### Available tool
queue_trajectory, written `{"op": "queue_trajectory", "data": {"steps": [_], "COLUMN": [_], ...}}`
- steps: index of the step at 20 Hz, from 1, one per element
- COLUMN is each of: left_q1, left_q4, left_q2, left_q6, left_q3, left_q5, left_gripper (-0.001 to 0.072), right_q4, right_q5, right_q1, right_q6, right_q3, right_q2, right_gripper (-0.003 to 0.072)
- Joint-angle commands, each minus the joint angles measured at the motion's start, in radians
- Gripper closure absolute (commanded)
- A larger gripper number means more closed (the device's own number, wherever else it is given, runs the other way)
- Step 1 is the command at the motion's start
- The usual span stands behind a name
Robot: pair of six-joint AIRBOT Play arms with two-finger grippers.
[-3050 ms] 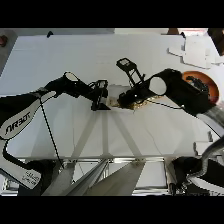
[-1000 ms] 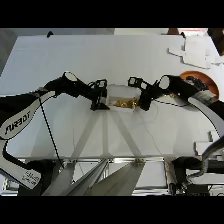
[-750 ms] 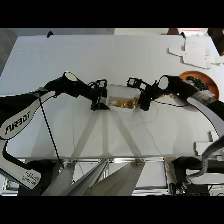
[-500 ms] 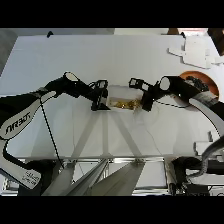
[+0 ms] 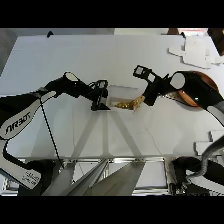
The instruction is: Fold the box and place the chain.
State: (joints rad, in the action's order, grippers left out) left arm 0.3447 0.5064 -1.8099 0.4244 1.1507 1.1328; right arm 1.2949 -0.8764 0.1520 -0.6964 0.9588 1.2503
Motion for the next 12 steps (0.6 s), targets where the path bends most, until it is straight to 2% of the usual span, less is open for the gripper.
{"op": "queue_trajectory", "data": {"steps": [1, 5, 8, 10, 12], "left_q1": [0.000, 0.000, 0.000, 0.000, 0.000], "left_q4": [0.000, 0.000, 0.000, 0.000, 0.000], "left_q2": [0.000, 0.000, 0.000, 0.000, 0.000], "left_q6": [0.000, 0.000, 0.000, 0.000, 0.000], "left_q3": [0.000, 0.000, 0.000, 0.000, 0.000], "left_q5": [0.000, 0.000, 0.000, 0.001, 0.001], "left_gripper": [0.0517, 0.0517, 0.0517, 0.0517, 0.0517], "right_q4": [-0.076, -0.183, -0.185, -0.185, -0.175], "right_q5": [0.015, 0.129, 0.293, 0.389, 0.425], "right_q1": [0.063, 0.210, 0.306, 0.331, 0.330], "right_q6": [-0.037, -0.037, -0.039, -0.046, -0.106], "right_q3": [0.001, 0.001, 0.001, 0.001, 0.001], "right_q2": [-0.073, -0.071, -0.053, -0.032, -0.002], "right_gripper": [0.0676, 0.0675, 0.0675, 0.0675, 0.0675]}}
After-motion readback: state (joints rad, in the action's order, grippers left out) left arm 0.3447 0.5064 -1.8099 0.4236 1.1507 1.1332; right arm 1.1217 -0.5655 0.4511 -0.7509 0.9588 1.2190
